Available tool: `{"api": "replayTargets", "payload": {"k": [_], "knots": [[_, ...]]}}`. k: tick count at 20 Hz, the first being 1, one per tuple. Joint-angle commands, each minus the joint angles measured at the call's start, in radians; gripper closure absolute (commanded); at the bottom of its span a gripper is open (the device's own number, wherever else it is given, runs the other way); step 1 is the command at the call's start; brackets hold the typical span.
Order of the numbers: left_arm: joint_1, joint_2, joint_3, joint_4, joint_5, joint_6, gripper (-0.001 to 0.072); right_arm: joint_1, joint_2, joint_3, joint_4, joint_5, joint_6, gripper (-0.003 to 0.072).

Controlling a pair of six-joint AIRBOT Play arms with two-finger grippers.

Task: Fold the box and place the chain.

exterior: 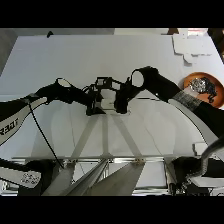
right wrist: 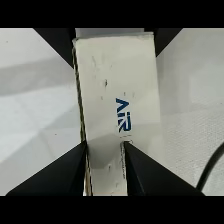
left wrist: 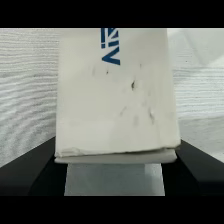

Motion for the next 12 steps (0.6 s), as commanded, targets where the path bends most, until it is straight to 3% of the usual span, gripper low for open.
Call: {"api": "replayTargets", "payload": {"k": [1, 4, 7, 8, 9, 10, 12], "knots": [[0.0, 0.0, 0.0, 0.0, 0.0, -0.002, 0.0502, 0.015, 0.001, -0.029, -0.002, -0.005, 0.001, 0.041], [0.0, 0.0, 0.0, 0.0, 0.0, -0.002, 0.0502, 0.017, 0.013, -0.028, -0.002, -0.004, 0.002, 0.0367], [0.0, 0.0, 0.0, 0.0, 0.0, -0.002, 0.0502, 0.001, 0.071, -0.028, 0.035, -0.002, 0.005, 0.0377], [0.0, 0.0, 0.0, 0.0, 0.0, -0.002, 0.0502, -0.016, 0.092, -0.029, 0.096, 0.0, 0.006, 0.0465], [0.0, 0.0, 0.0, 0.0, 0.0, -0.002, 0.0502, -0.038, 0.106, -0.029, 0.183, 0.002, 0.005, 0.0629], [0.0, 0.0, 0.0, 0.0, 0.0, -0.002, 0.0502, -0.061, 0.109, -0.029, 0.288, 0.003, 0.005, 0.0673], [0.0, 0.0, 0.0, 0.0, 0.0, -0.002, 0.0502, -0.094, 0.095, -0.031, 0.485, -0.009, 0.005, 0.0673]]}}
